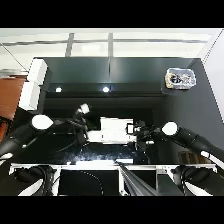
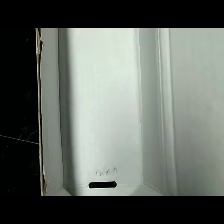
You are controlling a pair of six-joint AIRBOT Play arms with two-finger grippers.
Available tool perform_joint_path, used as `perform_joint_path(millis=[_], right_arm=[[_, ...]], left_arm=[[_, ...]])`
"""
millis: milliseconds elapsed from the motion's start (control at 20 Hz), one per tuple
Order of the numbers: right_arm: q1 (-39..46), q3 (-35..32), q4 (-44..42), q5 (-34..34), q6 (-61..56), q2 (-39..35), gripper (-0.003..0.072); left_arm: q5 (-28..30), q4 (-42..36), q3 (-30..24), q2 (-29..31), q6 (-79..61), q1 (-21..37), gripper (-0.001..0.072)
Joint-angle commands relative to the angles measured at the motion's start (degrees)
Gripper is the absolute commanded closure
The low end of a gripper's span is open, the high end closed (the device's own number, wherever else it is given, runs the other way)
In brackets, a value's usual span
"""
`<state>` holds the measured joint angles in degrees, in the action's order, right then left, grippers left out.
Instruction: Fold the box and place the chain.
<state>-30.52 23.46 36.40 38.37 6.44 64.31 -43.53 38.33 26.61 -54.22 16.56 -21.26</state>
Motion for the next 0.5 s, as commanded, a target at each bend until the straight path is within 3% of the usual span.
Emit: perform_joint_path(millis=[0, 150, 250, 350, 450], right_arm=[[0.0, 0.0, 0.0, 0.1, 0.0, 0.0, 0.0209], [0.0, 0.0, 0.0, -0.1, 0.0, 0.0, 0.0209], [0.0, 0.0, 0.0, -0.1, 0.0, 0.0, 0.0209], [0.0, 0.0, 0.0, -0.2, 0.0, 0.0, 0.0209], [0.0, 0.0, 0.0, -0.2, 0.0, 0.0, 0.0209]], left_arm=[[-6.8, 8.3, 0.1, 7.2, 26.1, 12.7, 0.0680], [-13.3, 17.6, -0.2, 8.0, 42.9, 24.6, 0.0679], [-14.1, 18.0, -2.4, 7.8, 50.9, 30.2, 0.0680], [-14.3, 17.8, -5.5, 6.2, 61.8, 32.8, 0.0676], [-17.0, 12.9, -7.2, 2.2, 61.1, 32.5, 0.0677]])
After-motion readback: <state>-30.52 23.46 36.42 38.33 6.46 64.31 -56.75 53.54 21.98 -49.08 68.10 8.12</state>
